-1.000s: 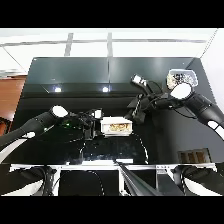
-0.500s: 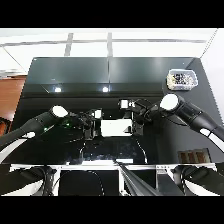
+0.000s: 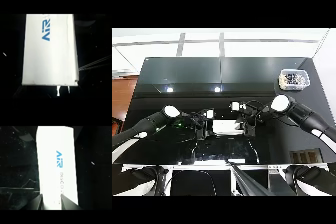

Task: Fold the box and place the chain.

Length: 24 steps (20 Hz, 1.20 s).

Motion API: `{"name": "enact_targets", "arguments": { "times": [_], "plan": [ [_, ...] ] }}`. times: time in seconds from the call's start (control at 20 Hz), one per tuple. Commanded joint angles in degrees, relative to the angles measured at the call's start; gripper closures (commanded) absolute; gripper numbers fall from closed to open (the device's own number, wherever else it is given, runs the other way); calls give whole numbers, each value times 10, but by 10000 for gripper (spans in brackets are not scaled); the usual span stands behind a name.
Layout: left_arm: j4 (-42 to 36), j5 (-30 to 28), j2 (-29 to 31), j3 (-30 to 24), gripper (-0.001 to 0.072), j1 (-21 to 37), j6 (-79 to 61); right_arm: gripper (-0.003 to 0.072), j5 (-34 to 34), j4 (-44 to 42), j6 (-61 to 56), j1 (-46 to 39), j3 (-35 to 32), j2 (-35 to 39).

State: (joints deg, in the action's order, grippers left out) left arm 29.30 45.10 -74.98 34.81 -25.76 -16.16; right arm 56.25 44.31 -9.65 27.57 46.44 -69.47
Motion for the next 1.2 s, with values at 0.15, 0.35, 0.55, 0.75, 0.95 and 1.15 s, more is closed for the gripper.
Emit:
{"name": "enact_targets", "arguments": {
  "times": [0.15,0.35,0.55,0.75,0.95,1.15],
  "plan": [
    [0,0,0,0,377,0,0,502,1,-2,-15,0,0,16],
    [0,0,0,0,377,0,0,502,1,2,-28,0,0,19],
    [0,0,0,0,377,0,0,502,1,8,-30,1,-1,17],
    [0,0,0,0,377,0,0,501,2,8,-30,1,-9,13],
    [0,0,0,0,378,0,0,382,2,8,-30,1,-12,11],
    [0,0,0,0,377,0,0,382,3,8,-30,1,-12,-1]
  ]
}}
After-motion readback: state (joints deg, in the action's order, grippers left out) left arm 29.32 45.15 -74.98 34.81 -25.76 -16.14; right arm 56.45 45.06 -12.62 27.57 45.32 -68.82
